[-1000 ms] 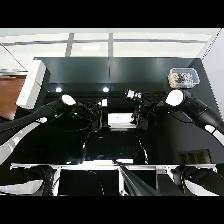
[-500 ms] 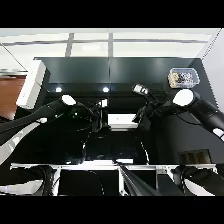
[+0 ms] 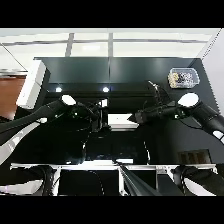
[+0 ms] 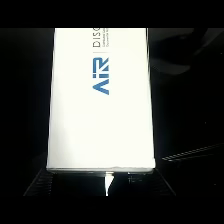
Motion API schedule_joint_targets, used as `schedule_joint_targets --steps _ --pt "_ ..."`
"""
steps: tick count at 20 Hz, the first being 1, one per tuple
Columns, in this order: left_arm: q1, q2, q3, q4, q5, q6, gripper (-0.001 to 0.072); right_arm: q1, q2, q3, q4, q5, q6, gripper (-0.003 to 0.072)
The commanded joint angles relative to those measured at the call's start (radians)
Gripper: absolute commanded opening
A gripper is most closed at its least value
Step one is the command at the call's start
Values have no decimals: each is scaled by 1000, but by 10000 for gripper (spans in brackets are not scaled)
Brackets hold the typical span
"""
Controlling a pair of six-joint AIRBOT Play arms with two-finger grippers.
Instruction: Fold the box and place the chain.
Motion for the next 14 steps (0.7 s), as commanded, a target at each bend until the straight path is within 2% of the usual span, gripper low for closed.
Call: schedule_joint_targets --steps 1,5,11,14 --pt "-1 -1 0 0 0 1 467 -3 -60 -18 36 -98 85 17" --pt "0 -1 0 0 0 1 467 10 -137 -18 -45 -96 136 17" --pt "0 -1 0 0 1 1 467 10 -143 -18 -75 -96 136 18" --pt "0 -1 0 0 0 1 467 -2 -134 7 -56 -19 121 18"
